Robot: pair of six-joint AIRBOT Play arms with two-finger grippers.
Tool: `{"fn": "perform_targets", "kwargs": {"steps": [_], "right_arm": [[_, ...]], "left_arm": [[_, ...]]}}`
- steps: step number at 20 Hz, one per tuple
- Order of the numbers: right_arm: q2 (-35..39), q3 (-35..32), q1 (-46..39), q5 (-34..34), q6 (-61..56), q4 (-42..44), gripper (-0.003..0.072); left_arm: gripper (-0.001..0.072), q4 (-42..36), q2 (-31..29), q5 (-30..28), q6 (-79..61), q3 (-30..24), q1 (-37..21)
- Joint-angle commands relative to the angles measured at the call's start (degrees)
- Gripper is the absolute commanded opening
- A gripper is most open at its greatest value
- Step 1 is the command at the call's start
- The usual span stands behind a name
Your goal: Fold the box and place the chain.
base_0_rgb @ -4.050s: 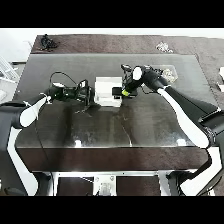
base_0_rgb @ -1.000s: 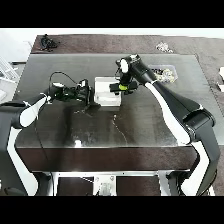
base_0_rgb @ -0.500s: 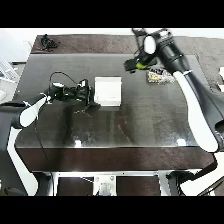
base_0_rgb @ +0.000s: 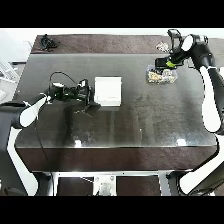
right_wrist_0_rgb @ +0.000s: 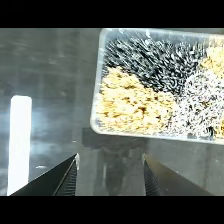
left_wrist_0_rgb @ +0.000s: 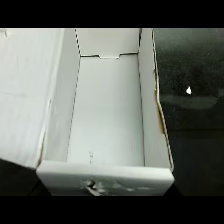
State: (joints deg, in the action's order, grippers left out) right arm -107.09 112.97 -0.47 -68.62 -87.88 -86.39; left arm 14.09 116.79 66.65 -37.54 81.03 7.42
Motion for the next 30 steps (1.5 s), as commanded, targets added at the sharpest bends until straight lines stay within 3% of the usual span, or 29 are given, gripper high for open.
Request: {"fn": "perform_targets", "kwargs": {"steps": [1, 10, 11, 13, 14, 16, 18, 27, 28, 29, 30], "right_arm": [[-3.89, 0.00, -3.56, 2.86, 6.19, 3.41, 0.0486], [-9.42, 0.02, -3.50, 6.97, 7.58, 3.52, 0.0463], [-9.75, 0.00, -3.50, 6.93, 7.58, 3.56, 0.0386], [-9.90, 0.02, -3.48, 6.62, 8.46, 6.27, 0.0318], [-9.88, 0.02, -3.48, 6.67, 9.79, 7.39, 0.0187], [-9.94, 0.00, -3.54, 6.67, 9.97, 7.32, 0.0171], [-9.99, 0.02, -3.58, 6.67, 10.99, 7.06, 0.0012], [0.59, 0.28, -1.05, 7.13, 9.88, 2.58, 0.0012], [0.35, 0.20, -1.20, 7.34, 9.88, 2.60, 0.0095], [-0.33, 0.02, -1.44, 7.37, 9.88, 2.91, 0.0295], [-1.38, 0.00, -1.44, 7.39, 9.88, 3.02, 0.0338]], "left_arm": [[0.0462, 0.00, -0.02, 0.00, 0.00, -0.02, 0.02], [0.0462, 0.02, -0.02, -0.02, 0.00, -0.02, 0.02], [0.0462, 0.00, -0.02, -0.02, -0.02, -0.02, 0.02], [0.0462, 0.02, -0.02, -0.07, -0.02, -0.02, 0.02], [0.0462, 0.00, -0.02, -0.09, -0.02, -0.02, 0.02], [0.0462, 0.02, -0.02, -0.07, 0.00, -0.02, 0.02], [0.0462, 0.02, -0.02, -0.09, -0.02, -0.02, 0.02], [0.0462, 0.02, -0.02, -0.17, 0.00, -0.02, 0.02], [0.0462, 0.02, -0.02, -0.17, 0.00, -0.02, 0.00], [0.0462, 0.02, -0.02, -0.17, 0.00, -0.02, 0.02], [0.0462, 0.02, -0.02, -0.20, 0.00, -0.02, 0.02]]}}
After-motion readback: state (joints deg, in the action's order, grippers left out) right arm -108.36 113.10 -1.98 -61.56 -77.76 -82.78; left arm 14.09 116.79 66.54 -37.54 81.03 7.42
